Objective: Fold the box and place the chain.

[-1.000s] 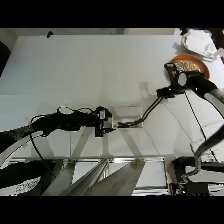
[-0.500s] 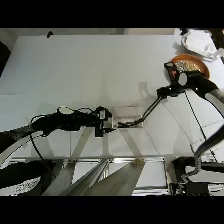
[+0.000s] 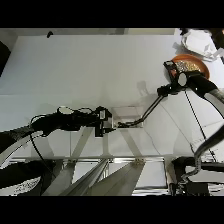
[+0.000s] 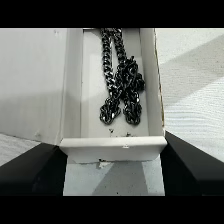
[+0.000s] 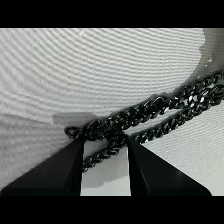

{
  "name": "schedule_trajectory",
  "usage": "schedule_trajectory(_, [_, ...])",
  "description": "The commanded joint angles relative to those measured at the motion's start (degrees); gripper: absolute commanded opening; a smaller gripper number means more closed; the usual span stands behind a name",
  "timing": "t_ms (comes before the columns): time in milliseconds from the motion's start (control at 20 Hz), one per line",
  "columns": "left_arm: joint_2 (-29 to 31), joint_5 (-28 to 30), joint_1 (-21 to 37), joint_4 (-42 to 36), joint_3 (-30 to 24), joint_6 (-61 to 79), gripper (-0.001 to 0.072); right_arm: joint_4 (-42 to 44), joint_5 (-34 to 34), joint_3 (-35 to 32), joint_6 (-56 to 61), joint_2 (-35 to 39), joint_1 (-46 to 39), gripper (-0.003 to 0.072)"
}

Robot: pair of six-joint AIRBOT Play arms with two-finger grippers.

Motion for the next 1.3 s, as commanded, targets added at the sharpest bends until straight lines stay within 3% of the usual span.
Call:
schedule_trajectory(0, [0.0, 0.0, 0.0, 0.0, 0.0, 0.0, 0.0406, -0.3, -0.9, 0.0, -0.1, -1.6, 0.0, 0.0229])
schedule_trajectory(200, [0.0, 0.0, 0.0, 0.0, 0.0, 0.0, 0.0406, 0.0, -0.3, 0.0, -0.1, -2.1, 0.0, 0.003])
schedule_trajectory(600, [0.0, 0.0, 0.0, 0.0, 0.0, 0.0, 0.0406, -0.1, 4.0, 0.0, -0.1, 0.5, 0.0, 0.0015])
schedule_trajectory(650, [0.0, 0.0, 0.0, 0.0, 0.0, 0.0, 0.0406, -0.1, 4.0, 0.0, -0.1, 1.1, 0.0, 0.0018])
schedule_trajectory(750, [0.0, 0.0, 0.0, 0.0, 0.0, 0.0, 0.0406, -1.2, 3.8, 0.0, -0.2, 1.8, 0.0, 0.0226])
schedule_trajectory(900, [0.0, 0.0, 0.0, 0.0, 0.0, 0.0, 0.0406, -0.9, 3.9, 0.0, -2.0, 1.7, 0.0, 0.0294])
schedule_trajectory(1150, [0.0, 0.0, 0.0, 0.0, 0.0, 0.0, 0.0406, -0.9, 6.5, 0.0, -2.7, -0.8, 0.0, 0.0294])
schedule_trajectory(1250, [0.0, 0.0, 0.0, 0.0, 0.0, 0.0, 0.0406, -0.8, 7.2, 0.0, -2.6, -1.4, 0.0, 0.024])
